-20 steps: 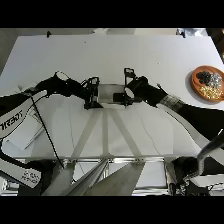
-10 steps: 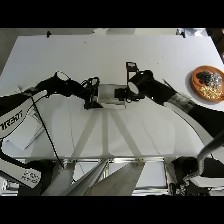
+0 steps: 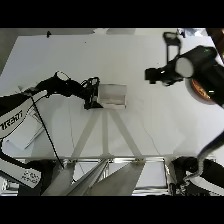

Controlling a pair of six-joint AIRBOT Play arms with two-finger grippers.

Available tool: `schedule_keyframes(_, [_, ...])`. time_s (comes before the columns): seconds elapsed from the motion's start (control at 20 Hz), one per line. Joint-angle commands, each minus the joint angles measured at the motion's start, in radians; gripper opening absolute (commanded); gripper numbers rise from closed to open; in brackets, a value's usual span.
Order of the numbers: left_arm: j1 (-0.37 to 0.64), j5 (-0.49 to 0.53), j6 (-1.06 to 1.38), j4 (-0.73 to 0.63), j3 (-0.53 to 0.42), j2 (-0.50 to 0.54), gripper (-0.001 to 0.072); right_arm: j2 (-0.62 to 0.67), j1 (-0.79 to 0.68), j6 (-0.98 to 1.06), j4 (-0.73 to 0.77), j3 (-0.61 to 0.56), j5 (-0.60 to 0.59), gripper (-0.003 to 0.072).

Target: Fold the box and place the chain.

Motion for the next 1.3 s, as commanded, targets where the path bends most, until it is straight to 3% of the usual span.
schedule_keyframes(0.0, [0.000,0.000,0.000,0.000,0.000,-0.001,0.0335,0.097,-0.218,-0.156,-0.055,0.001,0.020,0.0395])
schedule_keyframes(0.15, [0.000,0.000,0.000,0.000,0.000,-0.001,0.0335,0.082,-0.435,-0.309,-0.055,0.001,-0.003,0.0395])
schedule_keyframes(0.25, [0.000,0.000,0.000,0.000,0.000,-0.001,0.0335,0.048,-0.582,-0.381,-0.053,0.001,-0.084,0.0395])
schedule_keyframes(0.5, [0.000,0.000,0.000,0.000,0.000,-0.001,0.0335,-0.169,-0.872,-0.460,0.002,0.001,-0.160,0.0411])
schedule_keyframes(0.85, [0.000,0.000,0.000,0.000,0.000,-0.001,0.0335,-0.421,-0.934,-0.467,0.105,0.002,-0.328,0.0459])
schedule_keyframes(1.1, [0.000,0.000,0.000,0.000,0.000,-0.001,0.0335,-0.507,-0.934,-0.467,0.132,0.002,-0.342,0.0452])
schedule_keyframes(1.15, [0.000,0.000,0.000,0.000,0.000,-0.001,0.0335,-0.512,-0.934,-0.467,0.133,0.002,-0.354,0.0376])
schedule_keyframes(1.25, [0.000,0.000,0.000,0.000,0.000,-0.001,0.0335,-0.511,-0.934,-0.471,0.133,0.002,-0.346,0.0136])
